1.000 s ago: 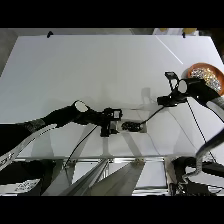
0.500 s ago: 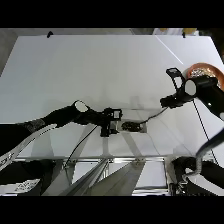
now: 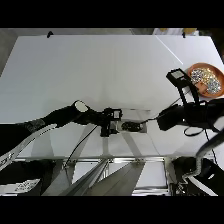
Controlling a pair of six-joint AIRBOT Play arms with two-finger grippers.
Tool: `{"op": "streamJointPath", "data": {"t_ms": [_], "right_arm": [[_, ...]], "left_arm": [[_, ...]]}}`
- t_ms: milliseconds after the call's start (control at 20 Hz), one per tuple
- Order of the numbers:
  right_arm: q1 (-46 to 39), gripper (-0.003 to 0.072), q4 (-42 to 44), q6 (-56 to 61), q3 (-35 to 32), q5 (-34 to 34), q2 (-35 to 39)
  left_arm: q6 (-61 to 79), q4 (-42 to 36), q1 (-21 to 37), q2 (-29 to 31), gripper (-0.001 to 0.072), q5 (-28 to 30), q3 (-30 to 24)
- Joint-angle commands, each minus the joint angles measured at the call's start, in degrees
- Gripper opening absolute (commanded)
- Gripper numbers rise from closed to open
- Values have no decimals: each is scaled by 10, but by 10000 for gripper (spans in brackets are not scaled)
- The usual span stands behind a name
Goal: Fold the box and place the chain.
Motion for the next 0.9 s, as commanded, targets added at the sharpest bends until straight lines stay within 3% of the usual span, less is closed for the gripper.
{"op": "streamJointPath", "data": {"t_ms": [0,200,550,750,850], "right_arm": [[54,23,71,18,-4,-33,32],[90,23,84,47,-49,-161,23],[99,27,80,46,-96,-245,-82],[99,277,85,41,-96,-246,-142],[99,324,84,24,-82,-241,-137]], "left_arm": [[0,0,0,0,253,-2,0],[0,0,0,0,253,-2,0],[0,0,0,0,253,-2,0],[0,0,0,0,253,-2,0],[0,0,0,0,253,-2,0]]}}
